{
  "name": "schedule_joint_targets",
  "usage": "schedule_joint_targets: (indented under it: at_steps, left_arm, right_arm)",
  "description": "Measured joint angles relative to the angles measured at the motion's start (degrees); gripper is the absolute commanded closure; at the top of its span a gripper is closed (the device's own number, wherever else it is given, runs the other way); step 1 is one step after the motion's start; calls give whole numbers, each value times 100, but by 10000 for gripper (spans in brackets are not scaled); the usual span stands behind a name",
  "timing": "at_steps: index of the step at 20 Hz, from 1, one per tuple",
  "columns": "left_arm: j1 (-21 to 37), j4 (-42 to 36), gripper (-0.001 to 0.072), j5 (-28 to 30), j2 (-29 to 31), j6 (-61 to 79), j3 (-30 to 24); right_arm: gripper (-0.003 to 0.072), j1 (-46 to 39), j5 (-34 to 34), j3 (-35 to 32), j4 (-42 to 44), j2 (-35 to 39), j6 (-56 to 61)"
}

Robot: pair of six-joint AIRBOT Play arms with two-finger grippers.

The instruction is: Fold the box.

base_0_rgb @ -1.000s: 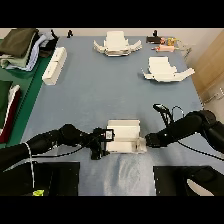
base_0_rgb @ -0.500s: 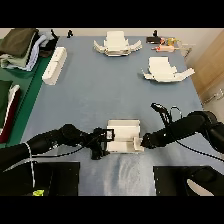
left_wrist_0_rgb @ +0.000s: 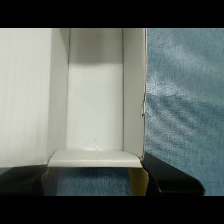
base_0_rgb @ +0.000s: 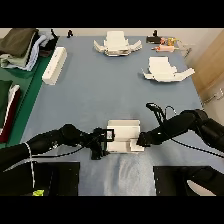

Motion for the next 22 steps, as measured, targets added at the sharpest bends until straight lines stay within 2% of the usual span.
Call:
schedule_joint_targets:
  at_steps: [8,17,20,22]
  left_arm:
    - [0,0,237,2,0,2,-2]
    - [0,0,238,2,0,2,0]
    - [0,0,238,0,0,2,0]
    - [0,7,238,-2,0,7,0]
  right_arm:
    - [244,1416,-74,730,-1788,-911,2059]
    - [266,2133,0,949,-2273,-1360,3641]
    - [376,2170,24,960,-2361,-1386,3963]
    - [583,2194,17,960,-2365,-1414,4124]
